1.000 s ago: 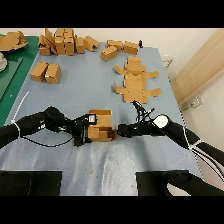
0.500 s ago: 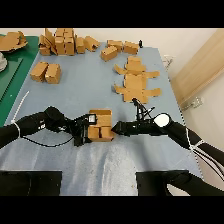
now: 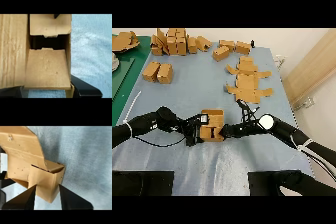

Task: Fold the box.

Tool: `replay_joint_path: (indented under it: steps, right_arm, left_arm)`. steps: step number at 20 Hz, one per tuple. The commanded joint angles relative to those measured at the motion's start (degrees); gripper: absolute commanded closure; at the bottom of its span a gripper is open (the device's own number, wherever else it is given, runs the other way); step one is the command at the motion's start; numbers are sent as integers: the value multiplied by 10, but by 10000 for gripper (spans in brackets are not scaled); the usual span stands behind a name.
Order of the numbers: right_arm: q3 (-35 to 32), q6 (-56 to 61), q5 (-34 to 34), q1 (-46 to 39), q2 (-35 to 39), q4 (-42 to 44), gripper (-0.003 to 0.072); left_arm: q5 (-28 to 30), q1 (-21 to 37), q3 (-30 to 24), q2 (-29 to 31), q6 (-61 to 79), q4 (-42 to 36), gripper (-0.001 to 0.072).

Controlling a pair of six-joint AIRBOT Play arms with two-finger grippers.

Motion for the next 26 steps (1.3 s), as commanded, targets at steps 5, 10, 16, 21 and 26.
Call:
replay_joint_path:
  steps: [5,10,16,21,26]
  right_arm:
    - [145,260,113,112,-102,-304,238]
    - [240,344,207,160,-184,-366,241]
    - [303,406,273,170,-262,-373,248]
    - [307,420,283,169,-275,-377,607]
    - [307,422,289,170,-276,-377,685]
  left_arm:
    - [0,0,0,0,0,0,315]
    - [0,0,0,0,0,0,315]
    - [0,0,0,0,0,0,315]
    - [0,0,0,0,0,0,315]
    - [0,0,0,0,0,0,315]
